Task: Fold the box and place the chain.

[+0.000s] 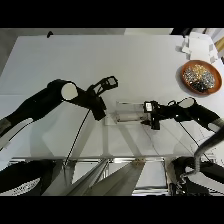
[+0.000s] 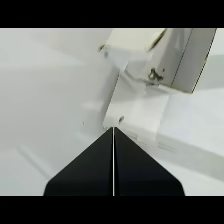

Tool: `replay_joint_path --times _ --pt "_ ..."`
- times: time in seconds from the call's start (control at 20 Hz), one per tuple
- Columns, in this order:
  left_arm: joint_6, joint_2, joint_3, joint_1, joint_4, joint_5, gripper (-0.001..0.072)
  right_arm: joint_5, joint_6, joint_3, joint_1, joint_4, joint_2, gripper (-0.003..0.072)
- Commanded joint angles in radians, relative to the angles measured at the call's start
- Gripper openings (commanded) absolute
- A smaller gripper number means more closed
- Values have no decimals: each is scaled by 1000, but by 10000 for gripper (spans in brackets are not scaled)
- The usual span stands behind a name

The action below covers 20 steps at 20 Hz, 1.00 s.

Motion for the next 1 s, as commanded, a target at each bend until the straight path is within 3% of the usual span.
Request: replay_joint_path --times 0.0,0.3,0.7,0.95 --pt "-117 26 -33 56 -7 -56 1 -1 0 0 0 0 0 406" --pt "-206 13 -223 101 -184 34 1 -1 0 0 0 0 0 406" --pt "-299 -149 -226 93 -272 75 1 -1 0 0 0 0 0 406" --pt "-292 -156 -226 72 -318 73 1 -1 0 0 0 0 0 406"
